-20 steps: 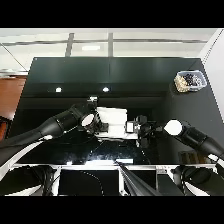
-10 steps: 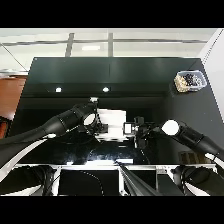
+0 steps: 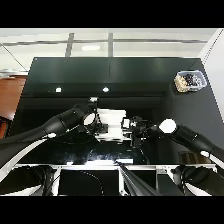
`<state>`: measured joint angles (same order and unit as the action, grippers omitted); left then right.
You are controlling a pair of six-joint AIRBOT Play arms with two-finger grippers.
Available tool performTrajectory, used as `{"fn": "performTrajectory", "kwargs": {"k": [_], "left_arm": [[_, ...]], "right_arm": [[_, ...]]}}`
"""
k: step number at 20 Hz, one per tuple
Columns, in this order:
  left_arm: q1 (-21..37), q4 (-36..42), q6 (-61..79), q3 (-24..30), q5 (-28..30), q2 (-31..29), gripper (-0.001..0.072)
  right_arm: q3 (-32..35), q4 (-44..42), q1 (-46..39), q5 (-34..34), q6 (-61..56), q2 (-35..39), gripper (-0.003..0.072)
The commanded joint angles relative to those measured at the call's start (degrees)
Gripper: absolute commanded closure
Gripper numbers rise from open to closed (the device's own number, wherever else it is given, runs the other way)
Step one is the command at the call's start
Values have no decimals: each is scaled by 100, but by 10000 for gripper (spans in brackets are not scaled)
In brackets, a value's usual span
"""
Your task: Fold the box and place the chain.
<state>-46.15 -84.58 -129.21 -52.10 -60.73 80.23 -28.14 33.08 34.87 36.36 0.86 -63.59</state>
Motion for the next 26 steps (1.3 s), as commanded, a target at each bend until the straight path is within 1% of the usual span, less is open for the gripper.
{"fn": "performTrajectory", "kwargs": {"k": [1,3,4,5,6,7,8,9,10,11,12,13,15,18,19,20,23,24,25,26], "left_arm": [[2,-2,0,2,22,4,680],[2,0,2,2,22,4,681],[2,0,0,2,22,4,680],[2,0,2,2,17,4,680],[2,0,0,2,13,4,680],[2,0,0,2,9,4,680],[2,0,0,2,4,4,680],[2,0,2,2,2,4,680],[2,0,0,2,2,4,680],[2,0,0,2,2,4,680],[2,0,0,2,2,4,680],[2,0,0,2,4,4,680],[2,2,0,2,-4,4,680],[2,2,0,2,-4,4,680],[2,2,0,2,-7,4,679],[2,4,0,2,-7,4,679],[2,2,0,2,-22,4,679],[2,2,0,2,-22,4,679],[2,2,0,2,-22,4,679],[2,2,0,2,-37,4,679]], "right_arm": [[-4,-308,173,-240,-4,-125,507],[-4,-299,179,-326,-22,-140,506],[-4,-302,177,-358,-24,-138,488],[-4,-302,177,-376,-22,-140,374],[-4,-297,177,-400,-22,-138,379],[-4,-282,179,-404,-24,-138,506],[-4,-284,179,-404,-24,-138,454],[-4,-282,177,-417,-24,-138,367],[-4,-278,175,-417,-33,-138,490],[-7,-254,157,-431,-79,-136,558],[-7,-247,118,-435,-245,-101,566],[-7,-232,37,-396,-684,2,566],[-11,-61,-278,142,-1690,439,651],[-13,629,-1134,1209,-3493,1292,650],[-11,914,-1526,1502,-4148,1539,636],[-9,1220,-1934,1650,-5003,1690,636],[42,2076,-3001,1679,-7493,1659,636],[107,2159,-3314,1639,-8137,1554,636],[162,2070,-3545,1744,-8450,1381,636],[186,1989,-3668,1963,-8463,1126,637]]}}
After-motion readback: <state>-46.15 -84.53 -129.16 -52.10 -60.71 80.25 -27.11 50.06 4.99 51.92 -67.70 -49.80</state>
